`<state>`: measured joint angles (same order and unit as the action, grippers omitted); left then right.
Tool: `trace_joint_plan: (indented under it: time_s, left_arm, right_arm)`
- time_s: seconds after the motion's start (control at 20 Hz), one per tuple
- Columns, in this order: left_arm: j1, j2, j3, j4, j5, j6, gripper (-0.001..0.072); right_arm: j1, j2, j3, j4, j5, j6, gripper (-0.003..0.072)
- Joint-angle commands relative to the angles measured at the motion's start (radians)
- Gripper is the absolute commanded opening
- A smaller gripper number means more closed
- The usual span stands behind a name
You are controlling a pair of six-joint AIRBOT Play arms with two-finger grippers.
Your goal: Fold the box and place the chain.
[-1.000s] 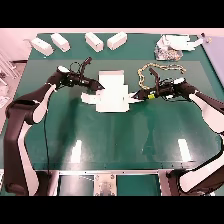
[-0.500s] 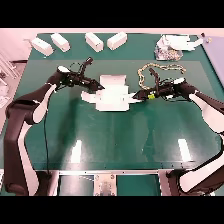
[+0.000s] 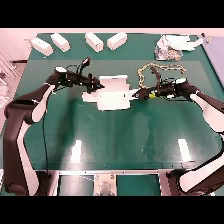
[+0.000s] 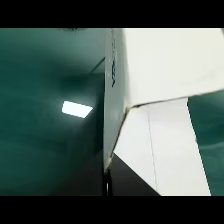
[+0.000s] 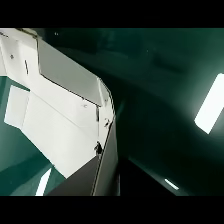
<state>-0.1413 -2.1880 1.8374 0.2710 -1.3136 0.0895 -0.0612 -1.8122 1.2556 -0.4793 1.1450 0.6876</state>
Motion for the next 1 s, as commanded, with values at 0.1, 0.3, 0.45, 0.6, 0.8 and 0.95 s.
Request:
trace_joint_plan:
  time_s: [0.1, 0.3, 0.45, 0.6, 0.8, 0.95]
  left_arm:
    - [0.011, -0.002, -0.063, -0.043, -0.028, 0.158, 0.0017]
    - [0.011, -0.002, -0.074, -0.042, -0.034, 0.218, 0.0017]
    - [0.011, -0.002, -0.074, -0.038, -0.052, 0.234, 0.0017]
    - [0.003, -0.002, -0.074, -0.003, -0.055, 0.232, 0.0016]
    - [-0.046, -0.002, -0.074, 0.081, -0.046, 0.227, 0.0016]
    - [-0.055, -0.002, -0.073, 0.074, -0.019, 0.252, 0.0016]
  right_arm:
    - [-0.017, 0.001, 0.000, 0.098, 0.000, -0.020, 0.0156]
    - [-0.017, 0.001, 0.000, 0.159, -0.001, -0.047, 0.0122]
    - [-0.018, 0.001, 0.000, 0.201, -0.001, -0.073, 0.0121]
    - [-0.028, 0.001, 0.000, 0.207, -0.007, -0.099, 0.0122]
    - [-0.053, 0.001, 0.000, 0.216, -0.015, -0.114, 0.0123]
    - [-0.053, 0.001, -0.001, 0.214, -0.014, -0.124, 0.0122]
